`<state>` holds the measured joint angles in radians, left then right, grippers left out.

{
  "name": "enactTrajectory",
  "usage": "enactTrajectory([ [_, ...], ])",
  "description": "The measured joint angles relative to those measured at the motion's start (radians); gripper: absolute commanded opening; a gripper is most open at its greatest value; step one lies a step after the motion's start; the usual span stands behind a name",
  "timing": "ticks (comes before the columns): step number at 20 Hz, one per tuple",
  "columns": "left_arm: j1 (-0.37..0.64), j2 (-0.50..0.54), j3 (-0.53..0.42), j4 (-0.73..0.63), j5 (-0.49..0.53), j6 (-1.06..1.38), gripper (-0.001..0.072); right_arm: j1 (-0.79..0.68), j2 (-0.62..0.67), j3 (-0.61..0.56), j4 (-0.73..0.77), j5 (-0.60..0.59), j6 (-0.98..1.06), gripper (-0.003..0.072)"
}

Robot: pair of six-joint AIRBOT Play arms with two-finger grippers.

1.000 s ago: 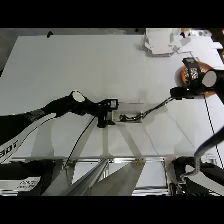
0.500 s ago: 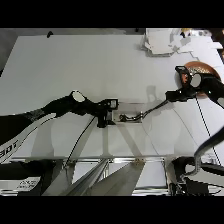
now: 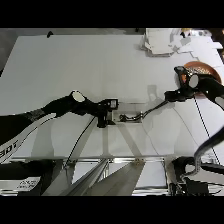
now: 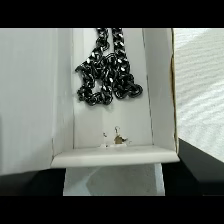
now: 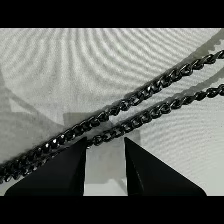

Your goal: Fold the box and place the chain.

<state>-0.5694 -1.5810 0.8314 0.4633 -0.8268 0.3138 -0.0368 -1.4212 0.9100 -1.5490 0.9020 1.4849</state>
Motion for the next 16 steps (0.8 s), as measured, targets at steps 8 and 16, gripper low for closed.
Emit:
enactTrajectory([
  [8, 0.0, 0.0, 0.0, 0.0, 0.0, 0.0, 0.0253, 0.0, -0.027, 0.001, -0.002, 0.002, 0.0, 0.0016],
  [16, 0.0, 0.0, 0.0, 0.0, 0.0, 0.0, 0.0253, 0.0, 0.216, 0.0, -0.019, 0.077, -0.007, 0.0016],
])
